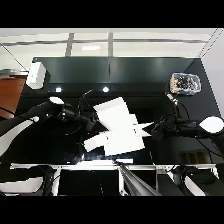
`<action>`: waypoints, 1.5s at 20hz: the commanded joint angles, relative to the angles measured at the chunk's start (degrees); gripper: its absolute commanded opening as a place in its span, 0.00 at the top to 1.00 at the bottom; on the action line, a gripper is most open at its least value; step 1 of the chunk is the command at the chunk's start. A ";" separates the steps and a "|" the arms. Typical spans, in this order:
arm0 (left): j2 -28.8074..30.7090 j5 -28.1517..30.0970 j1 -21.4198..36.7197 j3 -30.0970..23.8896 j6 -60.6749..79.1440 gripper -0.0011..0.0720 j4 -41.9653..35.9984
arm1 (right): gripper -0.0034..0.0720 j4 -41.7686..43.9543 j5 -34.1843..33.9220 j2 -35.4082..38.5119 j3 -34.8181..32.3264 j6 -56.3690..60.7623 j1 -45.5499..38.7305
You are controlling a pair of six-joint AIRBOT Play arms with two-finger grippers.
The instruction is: Fold the box and place the chain.
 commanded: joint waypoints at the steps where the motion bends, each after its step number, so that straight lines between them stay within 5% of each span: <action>1: -0.46 -2.10 -0.96 0.94 3.61 0.33 1.79 | 0.93 -0.20 -0.22 0.04 -0.02 0.04 0.02; 4: -0.46 -3.78 -0.92 0.94 4.63 0.37 1.97 | 0.93 -0.22 -0.22 0.04 -0.02 0.04 0.02; 6: -0.46 -4.35 -0.90 0.94 5.40 0.61 1.99 | 0.93 -0.20 -0.22 0.04 -0.02 0.04 0.02; 12: -0.44 -4.63 -1.27 0.94 5.40 0.62 5.38 | 0.93 -0.22 -0.50 0.04 -0.02 0.04 0.02; 16: -0.44 -2.80 -1.31 0.94 5.49 0.95 6.27 | 0.93 -0.20 -1.31 0.04 -0.02 0.04 0.02; 18: -0.44 -1.25 -1.33 0.94 5.51 0.95 6.14 | 0.93 -0.22 -1.27 0.04 -0.02 0.04 0.02; 19: -0.44 -0.98 -1.31 0.94 5.51 0.95 6.10 | 0.76 -0.24 -1.27 0.04 -0.02 0.09 0.02; 20: -0.42 -1.01 -1.31 0.94 5.64 0.95 6.10 | 0.31 -0.39 -1.90 0.04 -0.02 0.57 0.00; 21: -0.39 -1.05 -1.33 0.94 5.64 0.95 6.12 | 0.01 -1.18 -2.78 0.04 0.17 0.87 -0.26; 25: 2.84 2.36 -1.64 0.94 6.47 0.95 10.38 | 0.03 -15.72 -0.17 0.09 6.51 2.23 -4.63; 30: 16.17 17.44 -7.91 0.61 9.68 0.95 23.45 | 0.03 -23.19 8.55 0.09 16.37 4.13 -12.15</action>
